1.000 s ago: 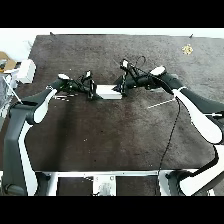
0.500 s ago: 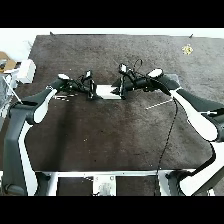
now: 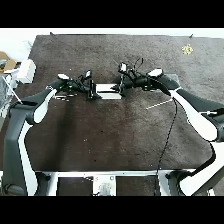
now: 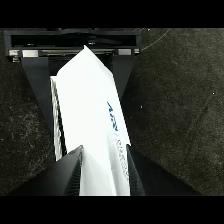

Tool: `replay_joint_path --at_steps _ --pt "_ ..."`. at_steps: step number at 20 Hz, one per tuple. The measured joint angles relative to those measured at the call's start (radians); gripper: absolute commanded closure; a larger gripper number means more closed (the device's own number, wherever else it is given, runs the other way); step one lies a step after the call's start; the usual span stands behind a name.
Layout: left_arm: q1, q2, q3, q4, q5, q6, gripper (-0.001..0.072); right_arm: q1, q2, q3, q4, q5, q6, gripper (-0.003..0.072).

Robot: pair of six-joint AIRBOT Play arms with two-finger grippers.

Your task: Fold the box and place the chain.

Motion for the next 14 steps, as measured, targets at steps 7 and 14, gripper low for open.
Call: replay_joint_path --at_steps 7,14 --pt "0.0 0.0 0.0 0.0 -0.001 0.0 0.0484 0.0 0.0 0.0 -0.006 -0.004 -0.008 0.048" --pt "0.0 0.0 0.0 0.0 -0.002 0.0 0.0484 0.0 -0.006 -0.003 -0.051 0.002 0.016 0.048"
